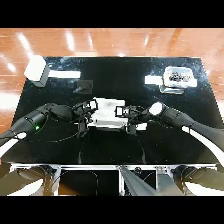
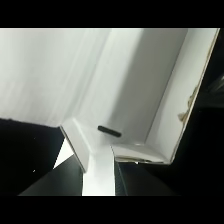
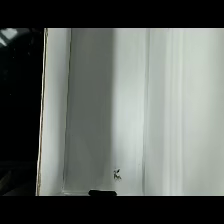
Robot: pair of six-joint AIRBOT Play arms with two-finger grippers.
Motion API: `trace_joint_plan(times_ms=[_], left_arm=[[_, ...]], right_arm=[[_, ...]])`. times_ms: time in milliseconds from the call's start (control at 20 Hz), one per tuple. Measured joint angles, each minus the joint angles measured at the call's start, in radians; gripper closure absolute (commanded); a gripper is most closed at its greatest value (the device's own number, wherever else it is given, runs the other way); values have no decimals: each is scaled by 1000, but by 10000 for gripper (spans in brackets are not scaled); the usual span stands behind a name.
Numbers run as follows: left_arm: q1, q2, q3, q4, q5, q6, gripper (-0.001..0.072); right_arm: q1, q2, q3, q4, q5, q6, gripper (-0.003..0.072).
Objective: Fold the box and place the chain.
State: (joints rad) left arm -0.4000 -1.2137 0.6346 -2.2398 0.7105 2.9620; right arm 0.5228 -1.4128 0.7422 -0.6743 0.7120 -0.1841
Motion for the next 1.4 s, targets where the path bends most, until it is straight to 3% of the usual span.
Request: trace_joint_plan(times_ms=[1100, 1150, 1200, 1250, 1400], left_arm=[[-58, -31, 0, -142, 12, 36, 417], [-59, -31, 0, -141, 12, 38, 380], [-60, -32, 0, -140, 11, 38, 270], [-61, -32, 0, -138, 8, 39, 220], [-62, -32, 1, -137, -12, 38, 224]], right_arm=[[0, 0, 0, -1, -1, 0, 65], [0, 0, 0, -1, -2, 0, 66], [0, 0, 0, 0, -2, 0, 65], [0, 0, 0, 0, -1, 0, 65], [0, 0, 0, 0, -3, 0, 65]])
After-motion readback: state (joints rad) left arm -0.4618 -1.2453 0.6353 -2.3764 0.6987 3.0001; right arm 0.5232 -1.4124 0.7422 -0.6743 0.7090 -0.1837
